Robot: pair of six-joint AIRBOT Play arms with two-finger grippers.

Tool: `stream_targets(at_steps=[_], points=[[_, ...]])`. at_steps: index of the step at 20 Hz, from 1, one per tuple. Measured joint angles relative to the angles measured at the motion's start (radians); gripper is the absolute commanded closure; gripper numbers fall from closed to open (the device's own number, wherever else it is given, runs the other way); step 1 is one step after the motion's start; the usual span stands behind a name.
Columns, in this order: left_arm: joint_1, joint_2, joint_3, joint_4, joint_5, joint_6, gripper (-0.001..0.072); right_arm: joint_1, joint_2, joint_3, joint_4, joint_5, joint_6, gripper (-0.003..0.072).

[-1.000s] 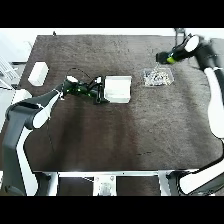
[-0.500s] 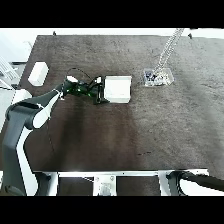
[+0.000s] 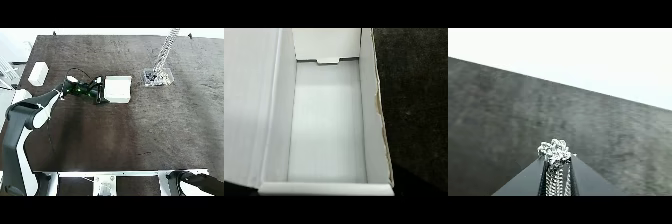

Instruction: Fold the box and place the chain.

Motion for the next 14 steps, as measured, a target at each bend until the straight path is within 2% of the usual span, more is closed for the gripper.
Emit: stream_targets(at_steps=[7, 14], points=[[0.000, 0.000, 0.000, 0.000, 0.000, 0.000, 0.0420, 0.082, 0.006, -0.006, -0.001, 0.025, -0.001, 0.0681], [0.000, 0.000, 0.000, 0.000, 0.000, 0.000, 0.0420, 0.094, 0.006, -0.074, 0.012, 0.029, 0.000, 0.0681]])
